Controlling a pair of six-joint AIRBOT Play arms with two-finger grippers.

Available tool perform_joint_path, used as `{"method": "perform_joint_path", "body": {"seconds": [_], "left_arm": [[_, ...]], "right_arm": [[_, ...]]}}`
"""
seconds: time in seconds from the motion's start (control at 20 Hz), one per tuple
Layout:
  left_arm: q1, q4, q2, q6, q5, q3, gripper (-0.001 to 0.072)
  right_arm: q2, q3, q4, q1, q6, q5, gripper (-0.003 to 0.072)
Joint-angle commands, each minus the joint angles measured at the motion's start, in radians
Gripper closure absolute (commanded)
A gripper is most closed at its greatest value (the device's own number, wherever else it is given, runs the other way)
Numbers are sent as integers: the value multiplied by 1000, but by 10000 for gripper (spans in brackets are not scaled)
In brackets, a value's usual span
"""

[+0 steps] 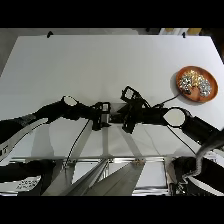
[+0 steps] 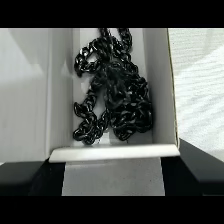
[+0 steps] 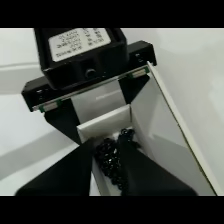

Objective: Fold the box and place the chain.

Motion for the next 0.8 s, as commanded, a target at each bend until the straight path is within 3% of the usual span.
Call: {"method": "perform_joint_path", "body": {"seconds": [0.0,0.25,0.35,0.4,0.55,0.7,0.75], "left_arm": [[0,0,1,0,0,0,557],[0,0,1,0,0,0,557],[0,0,1,0,0,0,557],[0,0,1,0,0,0,557],[0,0,1,0,0,0,557],[0,0,1,0,0,0,557],[0,0,1,0,0,0,557]], "right_arm": [[6,34,-43,-21,37,3,450],[61,132,-171,-217,34,164,468],[60,131,-283,-299,30,245,642],[55,127,-343,-338,13,291,666],[9,93,-377,-438,-98,358,667],[-71,37,-372,-460,-352,357,654],[-105,27,-351,-455,-418,348,565]]}}
